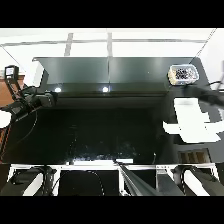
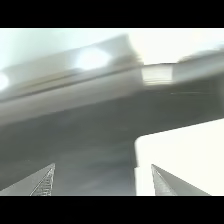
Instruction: Fold the box and place the chain.
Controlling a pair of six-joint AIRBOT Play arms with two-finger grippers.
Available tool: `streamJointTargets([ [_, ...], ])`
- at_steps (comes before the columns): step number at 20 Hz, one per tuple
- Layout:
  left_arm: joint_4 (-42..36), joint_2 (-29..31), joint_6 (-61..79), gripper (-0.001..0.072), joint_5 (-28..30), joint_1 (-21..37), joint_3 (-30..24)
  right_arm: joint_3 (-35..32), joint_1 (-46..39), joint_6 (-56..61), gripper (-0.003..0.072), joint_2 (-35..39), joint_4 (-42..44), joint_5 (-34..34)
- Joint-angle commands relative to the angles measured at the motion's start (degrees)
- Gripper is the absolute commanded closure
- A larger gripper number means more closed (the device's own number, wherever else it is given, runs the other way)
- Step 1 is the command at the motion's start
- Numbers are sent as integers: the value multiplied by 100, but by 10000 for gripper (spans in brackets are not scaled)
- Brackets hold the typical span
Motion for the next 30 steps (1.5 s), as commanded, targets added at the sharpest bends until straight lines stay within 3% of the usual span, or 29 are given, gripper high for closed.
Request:
streamJointTargets([
  [1,-44,-258,0,-5,-249,-2,7,800,-1921,396,-12,-691,-855,686],
  [4,-44,-363,0,-7,-262,-2,7,1851,-3143,-140,-14,-1803,-833,1596],
  [7,-39,-461,0,-7,-271,-2,7,2955,-3519,-920,-29,-3077,-870,2883],
  [9,-39,-527,0,-7,-275,-2,7,3388,-3668,-929,-29,-3707,-940,3174],
  [11,-39,-610,0,-7,-280,-2,7,3595,-3814,-1082,-29,-4153,-914,3379],
  [13,-37,-680,2,-7,-278,-2,7,3609,-3956,-1974,-29,-4419,-614,3718],
  [16,-39,-750,0,-7,-269,-2,7,3609,-3995,-2966,-22,-4472,-564,3926],
  [19,-46,-769,0,-6,-278,-2,7,3469,-3993,-3200,-20,-4472,-590,4026],
  [20,-46,-769,0,-6,-289,-4,7,3388,-3993,-3224,9,-4472,-577,4068],
  [21,-46,-769,0,-7,-302,-4,7,3320,-3993,-3281,153,-4472,-555,4175],
  [22,-46,-769,-2,-6,-310,-4,7,3292,-3993,-3294,216,-4472,-533,4308],
  [23,-46,-769,0,-6,-319,-4,7,3281,-3993,-3289,343,-4465,-490,4459],
  [24,-46,-769,-2,-6,-345,-4,7,3279,-3991,-3281,633,-4428,-387,4597],
  [25,-44,-769,0,-6,-387,-4,7,3261,-3991,-3276,671,-4347,-188,4682],
  [30,-90,-769,-2,-6,-575,-7,7,2428,-3663,-3268,671,-3250,1357,4395],
])
